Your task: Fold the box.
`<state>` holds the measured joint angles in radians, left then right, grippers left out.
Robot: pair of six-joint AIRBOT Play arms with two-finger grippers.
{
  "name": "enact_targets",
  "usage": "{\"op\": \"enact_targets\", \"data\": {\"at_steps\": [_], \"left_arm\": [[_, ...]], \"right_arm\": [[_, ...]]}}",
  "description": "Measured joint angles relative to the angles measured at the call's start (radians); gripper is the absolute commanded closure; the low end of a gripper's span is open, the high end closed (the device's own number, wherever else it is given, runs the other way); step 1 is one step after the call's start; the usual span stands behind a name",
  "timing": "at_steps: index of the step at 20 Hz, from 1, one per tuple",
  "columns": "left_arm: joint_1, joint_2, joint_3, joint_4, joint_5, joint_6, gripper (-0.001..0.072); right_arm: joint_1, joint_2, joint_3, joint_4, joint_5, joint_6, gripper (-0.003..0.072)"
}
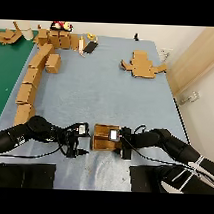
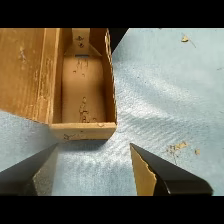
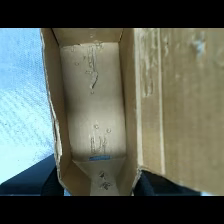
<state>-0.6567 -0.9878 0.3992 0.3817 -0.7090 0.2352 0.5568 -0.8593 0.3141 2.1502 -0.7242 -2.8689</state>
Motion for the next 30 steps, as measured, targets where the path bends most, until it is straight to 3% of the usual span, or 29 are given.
{"op": "enact_targets", "data": {"at_steps": [11, 20, 30], "left_arm": [[-0.019, -0.076, 0.003, -0.077, 0.047, 0.0, 0.0009], [-0.131, -0.095, 0.004, -0.089, 0.171, 0.001, 0.0008], [-0.153, -0.096, 0.004, -0.098, 0.22, -0.021, 0.0008]], "right_arm": [[0.0, 0.0, 0.0, 0.0, 0.0, 0.0, 0.0274], [0.0, 0.0, 0.0, 0.0, -0.002, 0.004, 0.0274], [0.0, -0.001, 0.0, 0.0, -0.001, 0.0, 0.0274]]}}
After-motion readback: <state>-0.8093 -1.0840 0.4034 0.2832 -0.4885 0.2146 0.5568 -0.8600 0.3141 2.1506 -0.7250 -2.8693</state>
